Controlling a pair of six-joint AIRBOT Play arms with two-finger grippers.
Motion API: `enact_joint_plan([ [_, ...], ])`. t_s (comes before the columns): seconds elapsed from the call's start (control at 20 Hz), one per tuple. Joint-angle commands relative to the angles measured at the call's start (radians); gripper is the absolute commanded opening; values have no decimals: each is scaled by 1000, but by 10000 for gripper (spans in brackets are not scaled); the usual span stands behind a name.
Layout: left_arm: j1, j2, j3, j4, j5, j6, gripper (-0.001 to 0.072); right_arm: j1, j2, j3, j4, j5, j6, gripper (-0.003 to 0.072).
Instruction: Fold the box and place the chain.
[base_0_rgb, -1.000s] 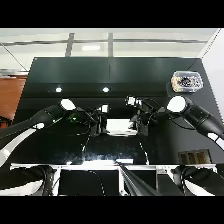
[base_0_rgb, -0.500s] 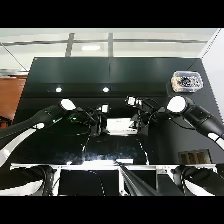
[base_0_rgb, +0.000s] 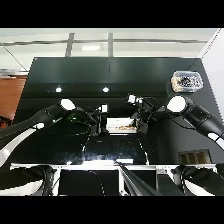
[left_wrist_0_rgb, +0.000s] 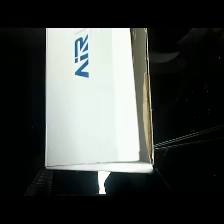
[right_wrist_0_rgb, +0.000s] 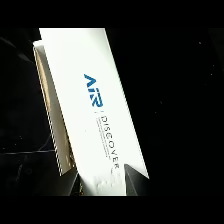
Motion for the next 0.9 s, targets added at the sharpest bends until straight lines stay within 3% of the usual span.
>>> enact_joint_plan([
  [0.0, -1, 0, 0, 0, -3, 1, 349, 0, 1, 0, 26, 0, 3, 306],
  [0.85, 0, 0, 0, 0, -3, 1, 350, -1, 1, 0, 2, 63, 2, 319],
])
